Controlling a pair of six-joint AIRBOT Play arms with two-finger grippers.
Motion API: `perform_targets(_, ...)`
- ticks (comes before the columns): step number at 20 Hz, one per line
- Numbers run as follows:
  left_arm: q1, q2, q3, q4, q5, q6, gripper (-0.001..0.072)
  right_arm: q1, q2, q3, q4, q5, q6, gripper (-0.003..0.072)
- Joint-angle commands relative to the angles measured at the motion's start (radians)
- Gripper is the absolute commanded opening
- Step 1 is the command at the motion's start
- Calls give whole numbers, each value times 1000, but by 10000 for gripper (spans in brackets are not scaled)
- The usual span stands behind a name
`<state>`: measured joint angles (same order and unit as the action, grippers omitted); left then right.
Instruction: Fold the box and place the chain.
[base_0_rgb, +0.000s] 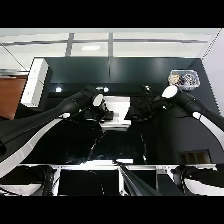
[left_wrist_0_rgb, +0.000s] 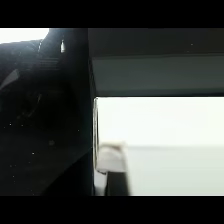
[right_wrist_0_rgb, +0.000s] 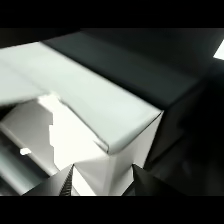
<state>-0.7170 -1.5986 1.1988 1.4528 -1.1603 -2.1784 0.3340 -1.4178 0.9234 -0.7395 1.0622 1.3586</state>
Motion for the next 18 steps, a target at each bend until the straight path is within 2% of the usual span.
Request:
perform_targets(1, 0, 0, 0, 0, 0, 1, 25, 101, 0, 71, -224, -73, 213, 406)
perform_targets(6, 0, 0, 0, 0, 0, 1, 25, 233, -4, 159, -587, -34, 544, 406)
perform_targets(10, 0, 0, 0, -14, -1, 1, 25, 285, -43, 214, -654, 79, 640, 405)
perform_targets(17, 0, 0, 0, -22, -19, 1, 25, 320, -137, 241, -711, 126, 781, 397)
perform_targets(18, 0, 0, 0, -22, -19, 1, 25, 326, -137, 241, -731, 127, 798, 360)
